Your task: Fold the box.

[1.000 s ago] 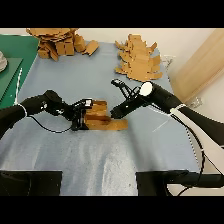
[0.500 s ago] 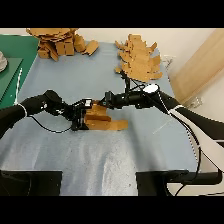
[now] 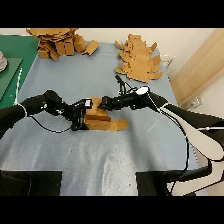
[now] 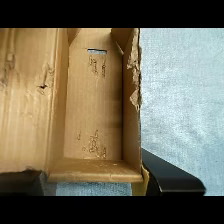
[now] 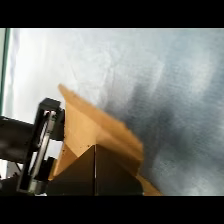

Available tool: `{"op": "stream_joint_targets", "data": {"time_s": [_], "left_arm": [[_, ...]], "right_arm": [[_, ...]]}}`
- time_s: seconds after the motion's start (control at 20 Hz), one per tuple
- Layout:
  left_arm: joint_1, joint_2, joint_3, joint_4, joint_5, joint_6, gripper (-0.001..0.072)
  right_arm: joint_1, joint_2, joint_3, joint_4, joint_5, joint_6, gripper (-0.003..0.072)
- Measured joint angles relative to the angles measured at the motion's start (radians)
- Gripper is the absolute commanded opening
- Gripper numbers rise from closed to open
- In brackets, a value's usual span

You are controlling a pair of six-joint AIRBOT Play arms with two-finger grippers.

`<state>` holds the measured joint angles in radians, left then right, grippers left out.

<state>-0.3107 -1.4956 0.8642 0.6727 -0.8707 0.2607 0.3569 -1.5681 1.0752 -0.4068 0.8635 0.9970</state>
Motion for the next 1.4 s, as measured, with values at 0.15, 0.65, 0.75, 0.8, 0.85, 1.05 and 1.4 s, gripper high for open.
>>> {"op": "stream_joint_targets", "data": {"time_s": [0.15,0.65,0.75,0.8,0.85,1.05,1.4], "left_arm": [[0.0,0.0,0.0,0.0,0.0,0.0,0.052],[0.0,-0.001,0.0,0.0,-0.002,0.0,0.052],[0.0,-0.001,0.0,0.0,-0.002,0.0,0.052],[0.0,-0.001,0.0,0.0,-0.002,0.0,0.0519],[0.0,-0.001,0.0,0.0,-0.002,0.0,0.052],[0.0,-0.001,0.0,0.0,-0.002,0.0,0.052],[0.0,-0.001,0.0,0.0,-0.002,0.0,0.052]], "right_arm": [[0.005,-0.019,0.001,-0.036,0.0,-0.001,0.0001],[-0.092,0.079,0.001,-0.166,0.02,-0.025,0.0001],[-0.127,0.151,-0.002,-0.267,0.063,-0.026,0.0002],[-0.127,0.19,-0.012,-0.33,0.096,-0.026,0.0001],[-0.116,0.22,-0.028,-0.383,0.115,-0.029,0.0002],[-0.008,0.322,-0.141,-0.585,0.126,-0.059,0.0131],[0.089,0.373,-0.272,-0.724,0.035,-0.164,0.0495]]}}
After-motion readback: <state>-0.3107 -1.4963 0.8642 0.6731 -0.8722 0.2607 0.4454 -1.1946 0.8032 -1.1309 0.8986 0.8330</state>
